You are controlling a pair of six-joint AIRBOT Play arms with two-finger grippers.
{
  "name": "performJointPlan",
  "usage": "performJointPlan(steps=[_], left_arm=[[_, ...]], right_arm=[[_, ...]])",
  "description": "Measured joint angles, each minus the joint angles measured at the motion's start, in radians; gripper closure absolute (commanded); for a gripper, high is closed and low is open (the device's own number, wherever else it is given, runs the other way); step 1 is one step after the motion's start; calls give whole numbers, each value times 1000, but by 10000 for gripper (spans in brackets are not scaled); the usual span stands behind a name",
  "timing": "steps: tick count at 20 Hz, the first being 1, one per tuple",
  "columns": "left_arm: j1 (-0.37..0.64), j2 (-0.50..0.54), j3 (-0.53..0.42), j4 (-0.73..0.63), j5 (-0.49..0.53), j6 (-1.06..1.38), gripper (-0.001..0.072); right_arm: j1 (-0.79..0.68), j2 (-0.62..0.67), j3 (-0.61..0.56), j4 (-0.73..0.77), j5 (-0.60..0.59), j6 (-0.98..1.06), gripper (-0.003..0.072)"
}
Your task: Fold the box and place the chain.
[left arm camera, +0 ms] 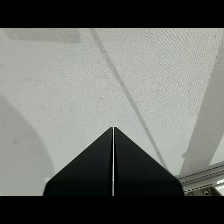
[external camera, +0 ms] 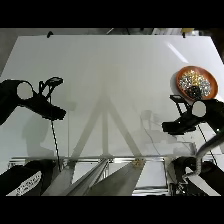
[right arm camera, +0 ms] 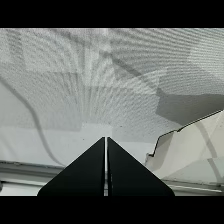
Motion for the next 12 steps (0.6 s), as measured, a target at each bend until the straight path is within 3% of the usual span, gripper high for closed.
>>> performJointPlan(steps=[12], left_arm=[[0, 0, 0, 0, 0, 0, 700]], right_arm=[[0, 0, 6, 20, -55, -2, 672]])
